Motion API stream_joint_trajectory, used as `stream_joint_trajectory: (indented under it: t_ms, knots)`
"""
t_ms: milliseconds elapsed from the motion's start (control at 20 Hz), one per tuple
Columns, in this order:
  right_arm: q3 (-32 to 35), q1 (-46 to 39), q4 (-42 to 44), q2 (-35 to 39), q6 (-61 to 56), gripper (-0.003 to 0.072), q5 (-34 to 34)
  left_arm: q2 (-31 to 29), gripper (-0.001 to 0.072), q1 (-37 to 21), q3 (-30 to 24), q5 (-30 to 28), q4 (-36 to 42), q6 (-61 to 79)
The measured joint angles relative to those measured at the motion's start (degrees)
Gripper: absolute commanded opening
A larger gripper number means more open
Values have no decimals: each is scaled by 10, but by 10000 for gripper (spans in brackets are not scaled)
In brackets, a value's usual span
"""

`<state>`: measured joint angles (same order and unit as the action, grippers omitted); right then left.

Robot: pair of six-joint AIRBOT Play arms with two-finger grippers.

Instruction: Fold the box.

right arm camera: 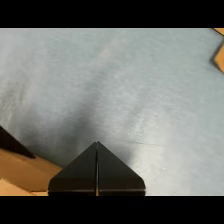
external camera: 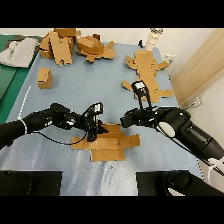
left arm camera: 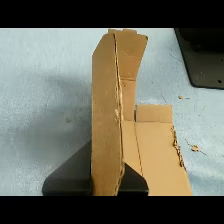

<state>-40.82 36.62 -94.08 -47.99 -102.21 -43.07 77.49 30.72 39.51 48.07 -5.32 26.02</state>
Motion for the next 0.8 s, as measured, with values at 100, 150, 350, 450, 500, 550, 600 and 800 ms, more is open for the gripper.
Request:
stream_joint_trajectory:
  t_ms: [100, 150, 350, 450, 500, 550, 600, 800]
  knots:
    - [1, 31, -19, 1, -14, 6, -14, 0, 15, 0, 0, 0, 0, 1]
    - [2, 46, -31, 2, -22, 6, -27, 0, 15, 0, 0, 0, -2, 1]
    - [17, 102, -56, 3, -45, 6, -116, 0, 15, 0, 0, 0, -3, 1]
    - [23, 120, -57, 3, -57, 6, -149, 0, 15, 0, -1, -1, -7, 1]
    - [26, 125, -55, 3, -60, 6, -155, 0, 15, 0, 0, -1, -10, 1]
    - [29, 132, -54, 3, -64, 6, -162, 0, 15, 0, 0, -1, -12, 0]
    - [34, 139, -50, 2, -66, 6, -163, 0, 16, 0, 0, 0, -13, -1]
    - [75, 155, -37, -5, -80, 6, -153, 0, 16, 0, 0, 0, -17, -4]
